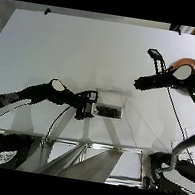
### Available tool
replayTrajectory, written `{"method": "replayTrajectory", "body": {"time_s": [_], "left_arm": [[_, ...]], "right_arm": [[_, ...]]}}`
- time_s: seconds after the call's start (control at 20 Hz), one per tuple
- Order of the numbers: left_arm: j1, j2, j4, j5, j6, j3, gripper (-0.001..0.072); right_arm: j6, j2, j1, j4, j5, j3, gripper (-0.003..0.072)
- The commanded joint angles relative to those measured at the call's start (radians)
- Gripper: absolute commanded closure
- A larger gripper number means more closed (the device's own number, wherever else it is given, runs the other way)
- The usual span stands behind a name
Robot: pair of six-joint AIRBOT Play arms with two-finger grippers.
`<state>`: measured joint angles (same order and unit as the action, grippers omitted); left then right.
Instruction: Fold the box and place the chain.
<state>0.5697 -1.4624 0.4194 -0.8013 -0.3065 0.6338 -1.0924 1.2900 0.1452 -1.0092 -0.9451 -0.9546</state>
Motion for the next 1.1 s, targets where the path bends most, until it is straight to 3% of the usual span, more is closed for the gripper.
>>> {"method": "replayTrajectory", "body": {"time_s": [0.0, 0.25, 0.4, 0.65, 0.8, 1.05], "left_arm": [[-0.001, 0.001, 0.000, 0.000, 0.000, 0.000, 0.0455], [-0.001, 0.001, 0.000, 0.000, 0.000, 0.000, 0.0455], [-0.001, 0.001, 0.000, 0.000, 0.000, 0.000, 0.0455], [-0.001, 0.001, 0.000, 0.000, 0.000, 0.000, 0.0455], [-0.001, 0.001, 0.000, 0.000, 0.000, 0.000, 0.0455], [-0.001, 0.001, 0.000, 0.000, 0.000, 0.000, 0.0455]], "right_arm": [[0.092, 0.025, 0.001, 0.106, 0.035, -0.031, 0.0674], [0.246, 0.130, 0.111, 0.108, -0.066, -0.155, 0.0674], [0.367, 0.146, 0.183, 0.064, -0.082, -0.169, 0.0674], [0.364, 0.133, 0.329, -0.235, -0.259, -0.165, 0.0674], [0.360, 0.058, 0.406, -0.302, -0.234, -0.131, 0.0674], [0.359, -0.078, 0.491, -0.286, -0.143, -0.031, 0.0674]]}}
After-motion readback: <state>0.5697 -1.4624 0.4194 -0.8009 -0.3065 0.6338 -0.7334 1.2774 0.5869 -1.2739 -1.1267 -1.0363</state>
